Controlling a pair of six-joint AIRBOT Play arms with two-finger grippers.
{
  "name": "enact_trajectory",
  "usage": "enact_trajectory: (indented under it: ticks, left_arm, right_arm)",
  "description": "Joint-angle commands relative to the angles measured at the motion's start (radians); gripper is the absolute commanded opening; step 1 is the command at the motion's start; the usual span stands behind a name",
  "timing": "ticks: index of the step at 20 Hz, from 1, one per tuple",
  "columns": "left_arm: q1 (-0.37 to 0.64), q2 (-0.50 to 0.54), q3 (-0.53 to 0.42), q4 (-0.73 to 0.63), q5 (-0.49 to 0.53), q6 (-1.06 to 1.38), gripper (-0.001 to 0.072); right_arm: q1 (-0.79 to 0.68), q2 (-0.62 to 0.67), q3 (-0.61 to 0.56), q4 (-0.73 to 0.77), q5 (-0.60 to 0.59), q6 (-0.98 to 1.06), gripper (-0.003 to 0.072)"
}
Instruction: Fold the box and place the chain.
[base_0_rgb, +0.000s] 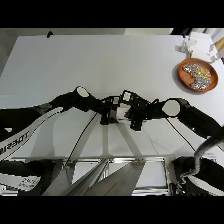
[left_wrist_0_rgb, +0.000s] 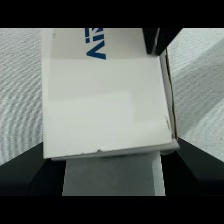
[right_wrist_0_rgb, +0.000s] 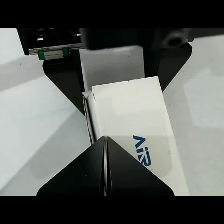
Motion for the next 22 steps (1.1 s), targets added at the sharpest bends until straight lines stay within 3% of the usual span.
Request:
enact_trajectory:
  ticks: [1, 13, 22]
  left_arm:
    - [0.000, 0.000, 0.000, 0.000, 0.000, 0.000, 0.0206]
    - [0.000, 0.000, 0.000, 0.000, 0.000, 0.000, 0.0206]
    - [0.000, 0.000, 0.000, 0.000, 0.001, 0.000, 0.0206]
  right_arm:
    - [0.000, -0.002, -0.013, 0.000, -0.006, 0.004, 0.0014]
    - [0.000, -0.003, -0.089, -0.005, -0.049, 0.004, 0.0014]
    - [0.000, 0.015, -0.080, 0.003, -0.097, 0.003, 0.0014]
